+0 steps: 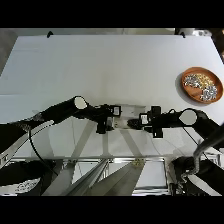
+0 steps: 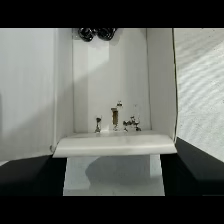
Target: Fold the box and place the chain.
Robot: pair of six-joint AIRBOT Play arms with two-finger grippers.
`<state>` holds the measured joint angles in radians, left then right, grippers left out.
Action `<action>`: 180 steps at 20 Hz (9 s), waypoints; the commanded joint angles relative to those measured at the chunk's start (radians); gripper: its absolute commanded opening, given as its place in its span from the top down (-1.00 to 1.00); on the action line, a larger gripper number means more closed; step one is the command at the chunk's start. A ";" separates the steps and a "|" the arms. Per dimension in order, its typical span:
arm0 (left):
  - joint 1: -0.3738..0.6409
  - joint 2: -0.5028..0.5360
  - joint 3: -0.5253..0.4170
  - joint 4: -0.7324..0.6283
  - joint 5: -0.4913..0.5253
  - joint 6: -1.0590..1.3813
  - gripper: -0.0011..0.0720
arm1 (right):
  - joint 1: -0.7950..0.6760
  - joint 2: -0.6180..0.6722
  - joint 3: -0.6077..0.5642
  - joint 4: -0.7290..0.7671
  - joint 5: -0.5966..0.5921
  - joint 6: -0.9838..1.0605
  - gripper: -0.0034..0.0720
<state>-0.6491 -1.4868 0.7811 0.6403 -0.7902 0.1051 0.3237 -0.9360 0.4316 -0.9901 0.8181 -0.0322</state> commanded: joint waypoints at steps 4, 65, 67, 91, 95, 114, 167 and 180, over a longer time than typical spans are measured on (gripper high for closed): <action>-0.001 0.000 0.000 -0.003 0.001 -0.001 0.28 | 0.001 -0.005 0.000 -0.003 0.001 -0.002 0.24; -0.001 0.000 0.000 -0.003 0.001 -0.001 0.28 | 0.002 0.011 -0.016 0.589 0.020 0.450 0.47; -0.001 0.000 0.000 -0.003 0.001 -0.001 0.28 | 0.001 0.011 -0.016 0.574 0.041 0.451 0.36; -0.001 0.000 0.000 -0.003 0.001 -0.001 0.28 | 0.000 -0.047 0.224 -0.785 0.055 1.602 0.87; -0.001 0.000 0.000 -0.003 0.001 -0.001 0.28 | 0.000 -0.261 0.472 -0.779 0.063 1.574 0.87; -0.001 0.000 0.000 -0.003 0.001 -0.001 0.28 | 0.049 -0.395 0.682 -0.074 0.577 0.622 0.88; -0.001 0.000 0.000 -0.003 0.001 -0.001 0.28 | 0.301 -0.163 0.328 -0.116 0.087 0.690 0.31; -0.001 0.000 0.000 -0.003 0.001 -0.001 0.28 | 0.301 -0.163 0.309 -0.105 0.016 0.690 0.45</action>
<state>-0.6491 -1.4872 0.7811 0.6365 -0.7853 0.1028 0.6239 -1.0985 0.7410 -1.0878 0.8467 0.6575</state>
